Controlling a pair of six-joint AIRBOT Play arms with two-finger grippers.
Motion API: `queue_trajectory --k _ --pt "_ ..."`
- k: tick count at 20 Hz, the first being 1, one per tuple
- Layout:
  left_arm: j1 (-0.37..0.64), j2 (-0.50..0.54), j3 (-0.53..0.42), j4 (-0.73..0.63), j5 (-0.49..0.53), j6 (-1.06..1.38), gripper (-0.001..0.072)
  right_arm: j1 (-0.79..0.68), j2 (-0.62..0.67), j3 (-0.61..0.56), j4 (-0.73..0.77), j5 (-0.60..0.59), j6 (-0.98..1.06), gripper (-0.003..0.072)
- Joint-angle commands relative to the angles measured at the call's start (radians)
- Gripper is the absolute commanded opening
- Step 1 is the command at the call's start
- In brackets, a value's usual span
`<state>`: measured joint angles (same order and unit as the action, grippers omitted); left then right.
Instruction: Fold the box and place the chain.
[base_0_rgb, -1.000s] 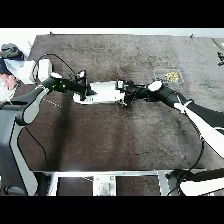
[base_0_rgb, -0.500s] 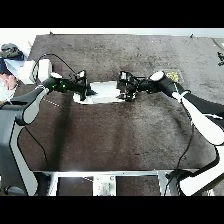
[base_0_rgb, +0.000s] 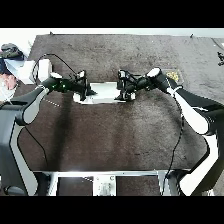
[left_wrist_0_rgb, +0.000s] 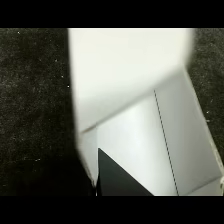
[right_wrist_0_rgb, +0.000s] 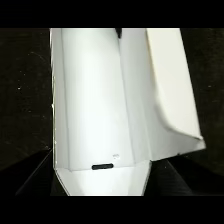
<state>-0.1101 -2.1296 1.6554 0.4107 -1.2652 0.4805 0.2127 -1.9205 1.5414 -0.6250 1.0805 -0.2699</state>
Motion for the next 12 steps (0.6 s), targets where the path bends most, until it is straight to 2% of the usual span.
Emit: queue_trajectory --k 1,12 --pt "0.001 0.001 0.000 0.000 0.001 0.000 0.0013 -0.001 -0.053 0.048 0.004 0.082 0.001 0.0651" --pt "0.001 0.001 0.000 0.000 0.001 0.000 0.0013 -0.006 -0.174 0.151 0.053 0.180 0.002 0.0653"
